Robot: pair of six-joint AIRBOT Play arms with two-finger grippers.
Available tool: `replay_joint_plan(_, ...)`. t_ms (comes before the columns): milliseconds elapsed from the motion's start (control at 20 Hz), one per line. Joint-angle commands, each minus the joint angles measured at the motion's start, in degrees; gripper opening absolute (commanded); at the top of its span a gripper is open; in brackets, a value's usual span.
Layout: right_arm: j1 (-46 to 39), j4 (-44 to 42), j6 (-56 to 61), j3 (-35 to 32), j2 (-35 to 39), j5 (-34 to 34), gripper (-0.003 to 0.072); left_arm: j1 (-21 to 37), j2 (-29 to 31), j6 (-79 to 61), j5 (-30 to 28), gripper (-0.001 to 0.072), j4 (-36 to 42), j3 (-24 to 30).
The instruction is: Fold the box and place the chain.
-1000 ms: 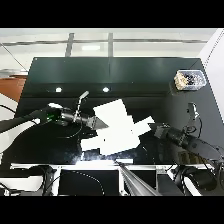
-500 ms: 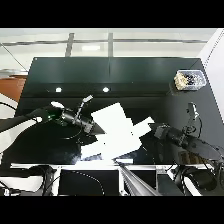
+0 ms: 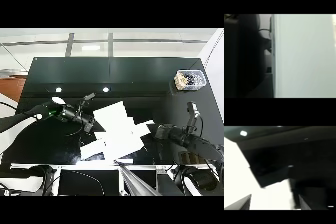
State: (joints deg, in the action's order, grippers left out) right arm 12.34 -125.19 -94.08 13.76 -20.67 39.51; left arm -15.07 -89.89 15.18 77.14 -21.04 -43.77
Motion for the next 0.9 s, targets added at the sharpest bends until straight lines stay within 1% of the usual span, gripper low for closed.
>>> replay_joint_plan(0, -1.8, 22.9, 4.7, 8.3, 0.0, 5.8, 0.07, -0.2, 3.1, 0.3, -0.1, 0.0023, -5.0, -4.0)
replay_joint_plan(100, -3.0, 34.6, 4.3, 13.4, 0.0, 6.2, 0.07, -1.7, 7.7, 0.3, -3.4, 0.0022, -7.8, -4.6)
replay_joint_plan(200, -3.1, 49.2, 4.1, 15.6, 0.0, 5.8, 0.0699, -4.7, 13.3, -0.4, -6.3, 0.0022, -11.9, -4.5)
replay_joint_plan(250, -3.1, 55.3, 4.1, 15.6, 0.0, 5.5, 0.0699, -6.7, 16.1, -0.9, -9.5, 0.0022, -15.5, -4.2)
replay_joint_plan(300, -3.1, 59.7, 4.1, 15.6, 0.0, 5.5, 0.0699, -9.0, 19.0, -1.7, -14.5, 0.0022, -20.4, -3.3)
replay_joint_plan(350, -3.1, 61.9, 4.1, 15.6, 0.0, 4.5, 0.0699, -11.1, 21.3, -2.4, -20.0, 0.0024, -24.2, -1.9)
replay_joint_plan(400, -3.1, 60.8, 4.4, 15.6, 0.0, 3.0, 0.0699, -12.7, 22.8, -4.9, -24.9, 0.0025, -26.5, -0.2)
replay_joint_plan(450, -3.1, 56.4, 4.5, 15.5, -0.1, 1.6, 0.0699, -13.3, 23.2, -8.3, -27.7, 0.0027, -26.7, 1.5)
replay_joint_plan(550, -3.0, 43.3, 1.2, 13.9, -1.1, -2.3, 0.0699, -13.2, 22.2, -12.6, -29.5, 0.0029, -26.1, 4.0)
replay_joint_plan(600, -2.8, 35.0, -5.6, 12.3, -2.0, -3.3, 0.07, -13.1, 21.0, -12.4, -29.5, 0.0029, -26.5, 4.6)
replay_joint_plan(650, -1.7, 27.8, -14.8, 10.6, -3.1, -3.3, 0.07, -13.1, 19.6, -12.0, -28.7, 0.0029, -26.5, 4.7)
replay_joint_plan(700, -0.2, 22.1, -22.7, 9.1, -4.2, -3.4, 0.07, -13.1, 18.3, -12.0, -28.7, 0.003, -26.5, 4.7)
replay_joint_plan(800, 3.5, 15.0, -34.8, 7.0, -6.9, -3.5, 0.07, -13.0, 16.0, -12.0, -29.2, 0.0029, -26.5, 4.7)
replay_joint_plan(850, 5.5, 14.4, -37.1, 6.9, -8.1, -3.6, 0.0699, -13.0, 15.1, -12.0, -29.3, 0.0029, -26.5, 4.7)
